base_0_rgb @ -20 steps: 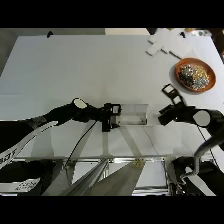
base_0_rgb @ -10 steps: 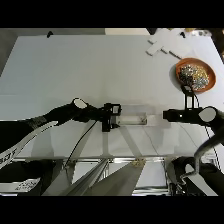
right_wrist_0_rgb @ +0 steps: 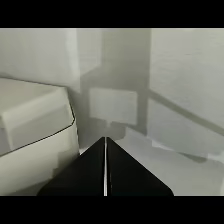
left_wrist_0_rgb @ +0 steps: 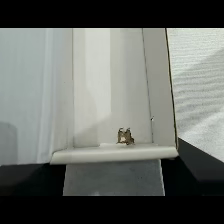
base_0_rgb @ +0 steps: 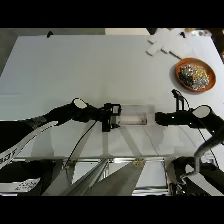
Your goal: Fold the box and place the chain.
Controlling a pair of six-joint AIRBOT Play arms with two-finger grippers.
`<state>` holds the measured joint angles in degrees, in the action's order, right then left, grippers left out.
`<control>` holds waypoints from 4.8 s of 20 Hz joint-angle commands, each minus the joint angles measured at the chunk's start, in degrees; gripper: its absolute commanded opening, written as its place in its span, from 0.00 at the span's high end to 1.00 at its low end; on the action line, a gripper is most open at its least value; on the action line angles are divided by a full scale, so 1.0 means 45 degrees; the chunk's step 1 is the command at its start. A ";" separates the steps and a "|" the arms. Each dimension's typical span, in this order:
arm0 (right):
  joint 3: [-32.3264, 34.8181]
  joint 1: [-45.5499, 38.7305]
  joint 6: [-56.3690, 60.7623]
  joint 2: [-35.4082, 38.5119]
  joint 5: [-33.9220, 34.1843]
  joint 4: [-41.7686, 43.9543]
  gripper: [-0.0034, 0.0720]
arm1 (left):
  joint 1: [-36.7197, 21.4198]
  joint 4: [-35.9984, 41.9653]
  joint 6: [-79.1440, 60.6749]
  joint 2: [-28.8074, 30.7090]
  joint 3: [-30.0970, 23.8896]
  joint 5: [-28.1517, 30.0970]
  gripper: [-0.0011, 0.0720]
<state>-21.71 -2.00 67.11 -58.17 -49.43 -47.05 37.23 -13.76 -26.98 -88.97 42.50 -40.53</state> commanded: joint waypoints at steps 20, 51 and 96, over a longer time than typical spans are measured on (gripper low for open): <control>-0.0068 0.0325 -0.0704 0.1894 -0.1107 0.1156 0.55 | 0.0000 -0.0005 0.0000 0.0000 0.0000 0.0005 0.97; -0.4687 0.7533 1.0156 -0.1889 -0.1695 -0.7582 0.42 | 0.0000 0.0000 0.0000 0.0000 0.0000 0.0005 0.97; -0.5343 0.7295 1.1754 -0.4469 -0.2220 -0.8558 0.94 | 0.0000 0.0000 -0.0005 0.0000 0.0000 0.0005 0.97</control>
<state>-45.80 30.85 120.01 -77.67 -59.44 -85.41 37.23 -13.76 -26.96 -88.97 42.50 -40.51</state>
